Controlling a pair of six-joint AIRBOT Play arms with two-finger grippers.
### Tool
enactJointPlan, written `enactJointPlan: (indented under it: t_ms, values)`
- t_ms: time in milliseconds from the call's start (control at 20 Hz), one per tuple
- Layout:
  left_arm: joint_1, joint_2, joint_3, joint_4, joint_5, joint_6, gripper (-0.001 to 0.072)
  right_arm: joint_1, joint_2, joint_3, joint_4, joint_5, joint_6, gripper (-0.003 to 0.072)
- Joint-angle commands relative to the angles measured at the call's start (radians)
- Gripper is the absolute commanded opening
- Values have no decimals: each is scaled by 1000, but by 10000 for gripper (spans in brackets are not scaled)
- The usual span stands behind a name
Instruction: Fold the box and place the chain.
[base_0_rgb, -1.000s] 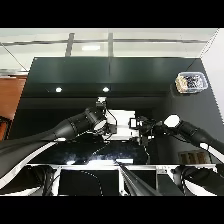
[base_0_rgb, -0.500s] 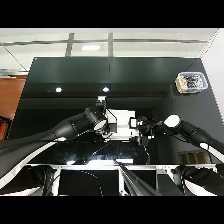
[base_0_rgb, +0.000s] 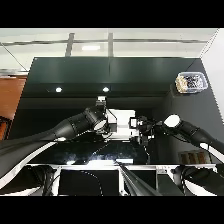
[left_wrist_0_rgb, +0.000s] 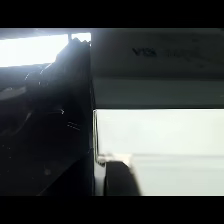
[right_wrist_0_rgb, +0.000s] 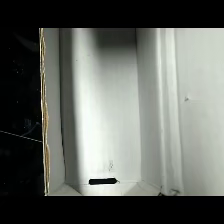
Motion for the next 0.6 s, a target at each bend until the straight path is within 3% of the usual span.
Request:
enactJointPlan:
  t_ms: [0,150,200,250,300,350,550]
  values:
    - [1,0,0,1,14,2,27,0,0,0,0,2,-2,60]
    - [1,0,0,2,14,6,28,0,0,0,0,20,0,62]
    - [1,0,0,3,14,6,27,0,2,1,0,23,20,162]
    - [1,0,0,3,14,6,27,0,10,1,1,22,55,334]
    - [1,0,0,3,14,6,27,0,26,1,-1,23,83,586]
    - [1,0,0,3,14,6,27,-2,45,1,-12,24,95,634]
    - [1,0,0,3,9,7,28,-30,140,1,-148,85,198,634]
